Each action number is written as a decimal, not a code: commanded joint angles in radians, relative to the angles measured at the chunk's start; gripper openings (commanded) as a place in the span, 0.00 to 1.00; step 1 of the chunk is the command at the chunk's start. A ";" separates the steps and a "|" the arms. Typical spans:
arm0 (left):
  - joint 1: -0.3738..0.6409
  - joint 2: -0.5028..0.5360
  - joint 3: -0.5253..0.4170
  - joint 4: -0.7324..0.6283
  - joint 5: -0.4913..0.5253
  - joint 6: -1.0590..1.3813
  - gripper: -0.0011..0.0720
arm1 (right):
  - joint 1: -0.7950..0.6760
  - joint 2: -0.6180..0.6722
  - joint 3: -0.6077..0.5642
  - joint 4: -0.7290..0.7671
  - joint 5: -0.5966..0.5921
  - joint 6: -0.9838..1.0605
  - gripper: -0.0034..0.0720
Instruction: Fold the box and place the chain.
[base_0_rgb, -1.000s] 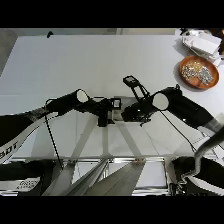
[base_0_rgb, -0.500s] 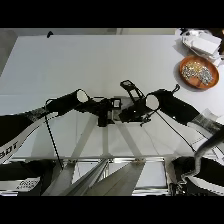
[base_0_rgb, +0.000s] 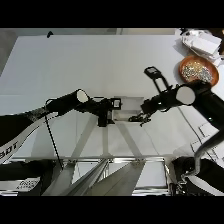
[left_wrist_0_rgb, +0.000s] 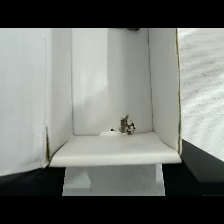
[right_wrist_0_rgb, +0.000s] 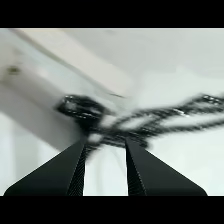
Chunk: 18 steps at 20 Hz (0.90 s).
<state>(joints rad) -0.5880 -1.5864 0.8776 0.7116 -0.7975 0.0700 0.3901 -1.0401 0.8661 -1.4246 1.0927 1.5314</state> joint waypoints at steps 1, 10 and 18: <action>0.000 0.000 0.000 0.000 0.000 0.000 0.20 | -0.196 0.023 0.000 -0.135 0.035 0.011 0.42; 0.000 0.000 0.000 0.000 0.000 0.000 0.20 | -0.349 -0.231 0.000 -0.138 -0.135 -0.047 0.42; 0.000 0.000 0.000 0.000 0.000 0.000 0.20 | -0.349 -0.336 0.000 -0.033 -0.236 -0.074 0.41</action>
<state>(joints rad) -0.5880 -1.5864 0.8780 0.7116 -0.7975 0.0700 0.0425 -1.3422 0.8665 -1.4944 0.8810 1.4712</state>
